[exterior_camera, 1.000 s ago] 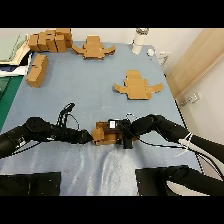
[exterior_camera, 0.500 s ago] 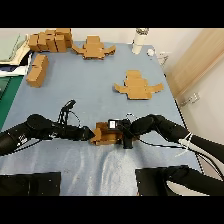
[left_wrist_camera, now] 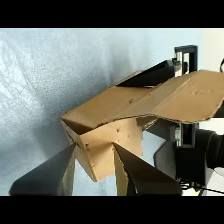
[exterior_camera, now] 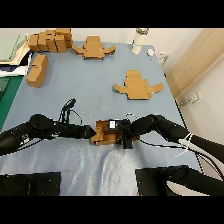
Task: Fold the box.
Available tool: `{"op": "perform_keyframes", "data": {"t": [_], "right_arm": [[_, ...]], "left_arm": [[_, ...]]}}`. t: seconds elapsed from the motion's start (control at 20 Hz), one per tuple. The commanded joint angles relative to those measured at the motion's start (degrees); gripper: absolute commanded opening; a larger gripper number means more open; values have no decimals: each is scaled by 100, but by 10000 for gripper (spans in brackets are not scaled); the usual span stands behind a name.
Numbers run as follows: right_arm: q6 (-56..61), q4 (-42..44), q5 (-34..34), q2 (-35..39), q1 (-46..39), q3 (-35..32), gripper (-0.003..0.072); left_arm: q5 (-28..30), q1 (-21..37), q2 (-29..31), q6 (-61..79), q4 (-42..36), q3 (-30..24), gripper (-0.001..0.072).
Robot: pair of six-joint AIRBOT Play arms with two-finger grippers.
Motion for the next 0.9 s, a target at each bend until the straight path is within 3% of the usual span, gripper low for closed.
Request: {"op": "perform_keyframes", "data": {"t": [0.0,0.15,0.3,0.55,0.65,0.85], "right_arm": [[0,2,2,4,2,4,474],[2,2,2,4,2,4,474],[0,2,2,4,2,4,474],[0,2,2,4,2,4,474],[0,2,2,4,2,4,473],[0,2,4,4,2,4,474]], "left_arm": [[175,-393,-31,-1453,1233,249,376],[48,-1008,-52,-3407,3042,758,376],[-562,-1530,-407,-4929,4341,1436,376],[-1475,-2114,-1248,-6236,5241,2483,376],[-1851,-2234,-1445,-6557,5499,2697,376],[-2035,-2321,-1558,-6911,5770,2817,376]]}}
